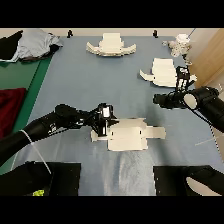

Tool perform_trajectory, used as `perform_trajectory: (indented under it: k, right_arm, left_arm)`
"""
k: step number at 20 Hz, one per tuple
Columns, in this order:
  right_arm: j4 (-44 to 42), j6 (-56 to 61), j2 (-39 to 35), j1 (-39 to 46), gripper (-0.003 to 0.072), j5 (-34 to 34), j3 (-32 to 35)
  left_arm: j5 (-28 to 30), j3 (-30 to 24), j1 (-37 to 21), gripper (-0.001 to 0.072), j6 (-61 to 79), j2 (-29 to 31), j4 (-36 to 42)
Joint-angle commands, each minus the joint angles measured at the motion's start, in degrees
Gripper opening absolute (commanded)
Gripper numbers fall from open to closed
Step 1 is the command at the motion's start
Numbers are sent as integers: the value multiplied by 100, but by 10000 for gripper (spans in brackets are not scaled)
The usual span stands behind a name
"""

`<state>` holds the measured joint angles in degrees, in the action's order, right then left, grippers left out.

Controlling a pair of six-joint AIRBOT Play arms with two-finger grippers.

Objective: Fold the box.

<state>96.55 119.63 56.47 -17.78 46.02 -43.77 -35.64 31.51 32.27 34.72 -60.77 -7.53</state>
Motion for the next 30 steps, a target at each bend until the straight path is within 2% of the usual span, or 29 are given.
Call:
perform_trajectory:
  k: [1,4,13,16,19,21,24,28,30]
  right_arm:
    - [-35,0,2,-4,50,-2,-7]
    - [-35,-2,2,-4,50,-7,-7]
    - [-31,-2,2,-4,50,-7,-7]
    - [-31,-4,2,-4,50,-7,-7]
    - [-31,-4,2,-4,49,-7,-7]
    - [-31,-4,2,-4,50,-7,-7]
    - [-33,-4,2,-4,49,-7,-7]
    - [-35,-2,2,-4,50,-9,-7]
    - [-35,-4,2,-4,49,-9,-7]
  left_arm:
    - [-254,44,-118,17,-188,-173,-173]
    - [-389,39,-116,17,-354,-256,-511]
    - [-411,26,-109,18,-479,-503,-516]
    - [-704,24,-111,17,-492,-503,-623]
    - [-841,26,-111,17,-1211,-498,-1016]
    - [-627,28,-118,14,-1165,-446,-918]
    - [131,24,-74,12,-44,-4,-20]
    - [291,-243,251,12,157,407,94]
    - [697,-540,586,11,354,407,234]
